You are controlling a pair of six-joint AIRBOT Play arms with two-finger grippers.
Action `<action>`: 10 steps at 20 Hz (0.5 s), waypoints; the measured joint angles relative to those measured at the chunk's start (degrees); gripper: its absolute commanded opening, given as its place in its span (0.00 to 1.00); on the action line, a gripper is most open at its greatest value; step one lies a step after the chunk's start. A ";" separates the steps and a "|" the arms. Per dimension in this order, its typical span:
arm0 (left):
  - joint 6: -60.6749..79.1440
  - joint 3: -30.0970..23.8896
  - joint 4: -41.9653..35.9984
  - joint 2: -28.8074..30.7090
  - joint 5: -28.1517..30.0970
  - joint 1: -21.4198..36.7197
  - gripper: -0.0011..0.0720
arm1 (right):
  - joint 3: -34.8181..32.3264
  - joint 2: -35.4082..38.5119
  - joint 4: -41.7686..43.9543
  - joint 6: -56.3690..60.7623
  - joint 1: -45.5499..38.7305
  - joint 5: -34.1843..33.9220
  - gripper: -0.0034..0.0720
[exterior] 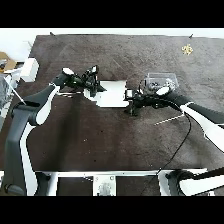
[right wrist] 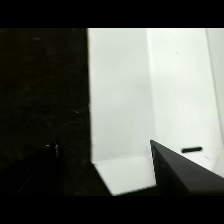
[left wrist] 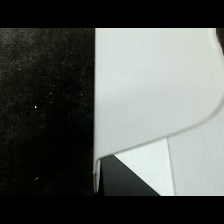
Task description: Fold the box and place the chain.
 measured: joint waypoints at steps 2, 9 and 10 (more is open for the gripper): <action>0.00 0.00 0.00 0.00 0.00 0.00 0.03 | 0.59 -0.22 -0.24 0.72 0.24 -1.20 0.88; -0.02 0.00 -0.11 0.00 0.02 0.00 0.03 | 5.66 -0.37 -0.35 3.23 -1.22 -2.40 0.88; 0.00 0.00 -0.20 0.00 0.02 0.00 0.03 | 6.29 -0.39 -0.17 3.48 -1.77 -2.36 0.88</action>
